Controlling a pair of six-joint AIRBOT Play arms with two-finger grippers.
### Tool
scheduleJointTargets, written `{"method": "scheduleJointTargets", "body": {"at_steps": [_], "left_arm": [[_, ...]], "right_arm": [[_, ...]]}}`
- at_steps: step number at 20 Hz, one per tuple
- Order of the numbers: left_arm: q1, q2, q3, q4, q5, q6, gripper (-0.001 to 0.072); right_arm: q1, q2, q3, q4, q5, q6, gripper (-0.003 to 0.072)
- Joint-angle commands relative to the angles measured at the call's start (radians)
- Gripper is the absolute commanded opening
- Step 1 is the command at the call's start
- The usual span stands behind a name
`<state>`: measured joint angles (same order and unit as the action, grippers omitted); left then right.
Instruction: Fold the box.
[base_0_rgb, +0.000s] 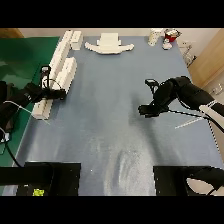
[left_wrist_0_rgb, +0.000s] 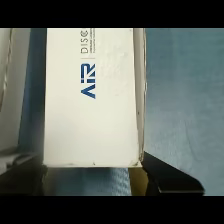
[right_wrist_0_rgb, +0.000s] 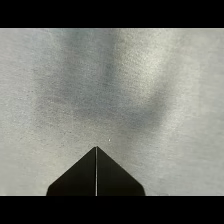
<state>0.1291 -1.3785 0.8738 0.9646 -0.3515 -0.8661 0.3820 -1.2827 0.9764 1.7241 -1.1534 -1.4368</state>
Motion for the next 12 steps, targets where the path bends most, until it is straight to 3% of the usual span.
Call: {"method": "scheduleJointTargets", "body": {"at_steps": [1,7,12], "left_arm": [[-0.004,-0.107,0.145,-0.003,-0.032,-0.018,0.0457],[-0.005,-0.260,0.311,-0.002,-0.109,-0.025,0.0457],[-0.003,-0.296,0.331,0.011,-0.101,-0.025,0.0457]], "right_arm": [[0.000,-0.001,0.001,0.000,0.000,0.000,0.0005],[0.000,-0.001,0.001,0.000,0.000,0.000,0.0005],[0.000,-0.001,0.001,0.000,0.000,0.000,0.0005]]}}
